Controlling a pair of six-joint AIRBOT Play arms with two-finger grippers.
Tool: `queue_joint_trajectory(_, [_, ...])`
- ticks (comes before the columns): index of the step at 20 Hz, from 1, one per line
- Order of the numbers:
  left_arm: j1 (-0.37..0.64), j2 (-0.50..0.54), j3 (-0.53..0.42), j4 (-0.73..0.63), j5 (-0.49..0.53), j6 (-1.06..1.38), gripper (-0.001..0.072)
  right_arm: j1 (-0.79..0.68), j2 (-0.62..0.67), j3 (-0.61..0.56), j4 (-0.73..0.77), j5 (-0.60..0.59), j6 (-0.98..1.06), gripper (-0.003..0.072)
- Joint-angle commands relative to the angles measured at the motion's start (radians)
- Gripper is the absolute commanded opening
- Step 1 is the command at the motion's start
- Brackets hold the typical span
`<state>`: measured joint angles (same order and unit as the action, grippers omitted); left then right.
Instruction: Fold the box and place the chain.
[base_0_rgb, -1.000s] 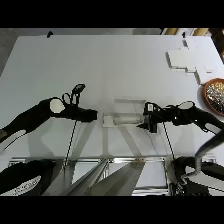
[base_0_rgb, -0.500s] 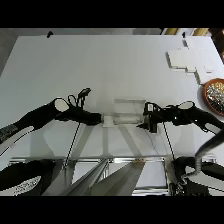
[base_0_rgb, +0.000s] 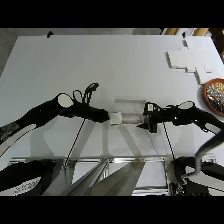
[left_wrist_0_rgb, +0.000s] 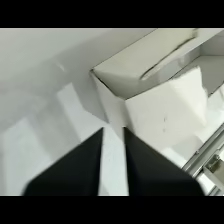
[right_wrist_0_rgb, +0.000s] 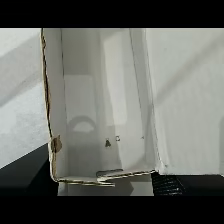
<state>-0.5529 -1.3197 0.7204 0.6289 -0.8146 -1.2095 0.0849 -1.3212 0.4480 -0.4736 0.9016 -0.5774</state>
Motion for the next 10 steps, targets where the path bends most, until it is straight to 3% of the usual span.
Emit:
queue_joint_trajectory(1, [-0.022,0.000,0.037,0.023,-0.002,-0.053,0.0222,0.000,0.000,0.000,0.000,0.000,0.000,0.0409])
queue_joint_trajectory(7, [-0.023,0.000,0.039,0.034,0.002,-0.056,0.0233,0.000,0.000,0.000,0.000,0.000,0.000,0.0409])
queue_joint_trajectory(10, [-0.023,0.000,0.039,0.034,-0.006,-0.082,0.0399,0.000,0.000,0.000,0.000,0.000,0.000,0.0409])
